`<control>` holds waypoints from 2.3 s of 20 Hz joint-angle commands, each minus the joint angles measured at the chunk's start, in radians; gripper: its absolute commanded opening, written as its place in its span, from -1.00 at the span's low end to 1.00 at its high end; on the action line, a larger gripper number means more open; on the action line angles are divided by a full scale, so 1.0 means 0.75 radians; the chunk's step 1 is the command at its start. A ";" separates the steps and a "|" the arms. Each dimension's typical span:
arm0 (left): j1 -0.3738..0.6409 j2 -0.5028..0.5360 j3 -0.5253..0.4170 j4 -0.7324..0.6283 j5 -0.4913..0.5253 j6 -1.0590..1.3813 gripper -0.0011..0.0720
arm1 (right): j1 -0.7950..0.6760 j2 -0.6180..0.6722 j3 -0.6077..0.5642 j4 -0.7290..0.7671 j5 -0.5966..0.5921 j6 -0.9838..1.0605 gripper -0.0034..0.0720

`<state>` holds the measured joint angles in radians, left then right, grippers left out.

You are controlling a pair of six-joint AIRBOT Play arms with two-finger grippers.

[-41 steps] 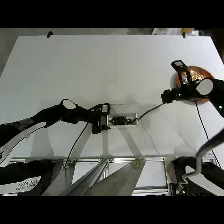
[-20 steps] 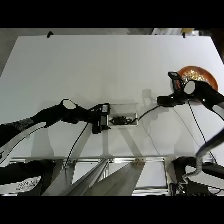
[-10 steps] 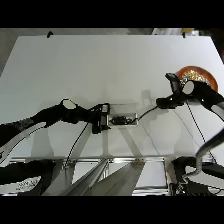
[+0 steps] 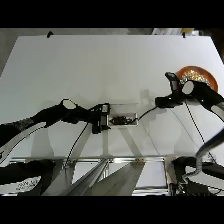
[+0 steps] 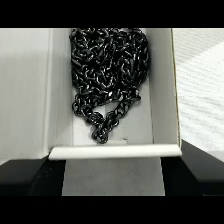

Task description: Fold the box and place the chain.

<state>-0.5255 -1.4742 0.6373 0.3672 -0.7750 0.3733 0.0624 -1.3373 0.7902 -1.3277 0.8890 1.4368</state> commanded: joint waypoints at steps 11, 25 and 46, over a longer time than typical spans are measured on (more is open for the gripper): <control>0.000 0.001 0.000 0.001 0.001 0.000 -0.28 | 0.114 -0.058 0.001 -0.016 0.029 0.112 -0.54; 0.000 0.001 0.000 0.000 -0.001 0.001 -0.28 | 0.137 0.407 0.001 0.274 0.234 -0.285 -0.87; 0.000 0.001 0.000 0.000 0.000 0.000 -0.28 | 0.769 0.506 0.001 0.730 -0.249 -0.492 -0.87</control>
<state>-0.5255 -1.4742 0.6376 0.3672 -0.7750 0.3733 0.6231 -0.9550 0.7898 -0.7776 0.7452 1.0691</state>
